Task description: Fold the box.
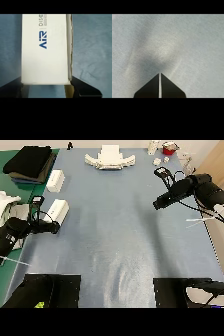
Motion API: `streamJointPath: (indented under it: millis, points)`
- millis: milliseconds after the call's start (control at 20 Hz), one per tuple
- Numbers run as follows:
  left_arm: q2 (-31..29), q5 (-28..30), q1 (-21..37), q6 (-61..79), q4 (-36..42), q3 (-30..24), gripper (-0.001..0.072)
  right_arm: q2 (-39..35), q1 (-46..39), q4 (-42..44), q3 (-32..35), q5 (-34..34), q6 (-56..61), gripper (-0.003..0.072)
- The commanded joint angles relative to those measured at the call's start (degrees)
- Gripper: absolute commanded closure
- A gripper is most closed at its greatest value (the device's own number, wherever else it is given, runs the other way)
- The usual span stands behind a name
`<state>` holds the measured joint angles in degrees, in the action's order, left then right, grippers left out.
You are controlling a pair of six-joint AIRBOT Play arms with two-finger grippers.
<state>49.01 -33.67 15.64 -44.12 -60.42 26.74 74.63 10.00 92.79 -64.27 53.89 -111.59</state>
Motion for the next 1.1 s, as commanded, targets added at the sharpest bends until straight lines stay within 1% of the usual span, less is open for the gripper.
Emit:
streamJointPath:
  millis: [0, 100, 250, 600, 800, 900, 1050]
  points:
    - [7.3, 6.5, 1.6, -0.2, -0.5, 3.0, 0.0211, 0.0, 0.0, 0.0, 0.0, 0.0, 0.0, 0.0648]
    - [13.0, 6.9, 1.6, -0.2, -0.5, 6.8, 0.0212, 0.0, 0.0, 0.0, -0.1, 0.0, 0.0, 0.0648]
    - [21.1, 6.6, 1.6, -0.3, -0.4, 14.2, 0.0212, 0.0, 0.0, 0.0, -0.1, 0.0, 0.0, 0.0648]
    - [35.1, 6.4, 1.6, -0.8, -0.4, 30.7, 0.0211, 0.0, 0.0, 0.0, 0.0, 0.0, 0.0, 0.0648]
    - [42.8, 5.5, 1.6, -1.0, -0.4, 38.8, 0.0211, 0.0, 0.0, 0.0, -0.1, 0.0, 0.0, 0.0648]
    - [46.2, 5.0, 1.6, -3.4, -0.4, 43.0, 0.0211, 0.0, 0.0, 0.0, 0.0, 0.0, 0.0, 0.0648]
    - [49.4, 5.0, 1.6, -3.5, -0.4, 46.9, 0.0212, 0.0, 0.0, 0.0, 0.0, 0.0, 0.0, 0.0648]
